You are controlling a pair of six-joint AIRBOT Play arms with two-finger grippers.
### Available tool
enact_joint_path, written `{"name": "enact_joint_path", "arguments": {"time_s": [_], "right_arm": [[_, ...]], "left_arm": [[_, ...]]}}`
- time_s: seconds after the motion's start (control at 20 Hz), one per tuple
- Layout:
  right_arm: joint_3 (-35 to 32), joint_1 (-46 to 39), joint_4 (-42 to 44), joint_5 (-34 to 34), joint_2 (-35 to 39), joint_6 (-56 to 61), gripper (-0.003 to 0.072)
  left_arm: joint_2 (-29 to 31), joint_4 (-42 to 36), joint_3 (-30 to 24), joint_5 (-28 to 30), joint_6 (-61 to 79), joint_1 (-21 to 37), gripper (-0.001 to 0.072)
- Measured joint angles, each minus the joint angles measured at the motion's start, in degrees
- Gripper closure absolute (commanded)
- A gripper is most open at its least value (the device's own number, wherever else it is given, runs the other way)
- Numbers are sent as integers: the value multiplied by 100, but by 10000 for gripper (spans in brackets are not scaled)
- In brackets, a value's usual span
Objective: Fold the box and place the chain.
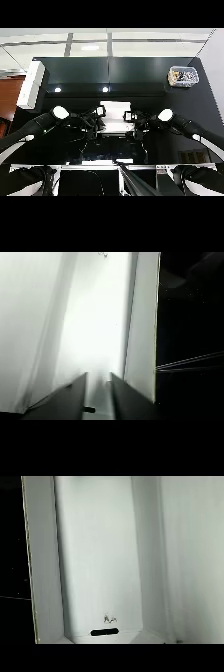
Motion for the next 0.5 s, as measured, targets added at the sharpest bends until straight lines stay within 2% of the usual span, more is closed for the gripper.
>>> {"name": "enact_joint_path", "arguments": {"time_s": [0.05, 0.1, 0.2, 0.25, 0.3, 0.5], "right_arm": [[0, 0, 0, -2, 0, 0, 280], [0, 0, 0, 0, 0, 2, 280], [0, 0, 0, 0, 0, 0, 279], [0, 0, 0, 0, 0, 0, 280], [0, 0, 0, 0, 0, 0, 280], [0, 0, 0, -2, 0, 0, 280]], "left_arm": [[0, 15, 0, 24, -7, 0, 388], [-2, 33, 0, 22, -15, -2, 638], [-2, 61, 9, 17, -57, -4, 402], [-2, 66, 13, 7, -87, -7, 576], [0, 79, 22, -15, -125, 0, 662], [273, 378, 111, -192, -614, 114, 685]]}}
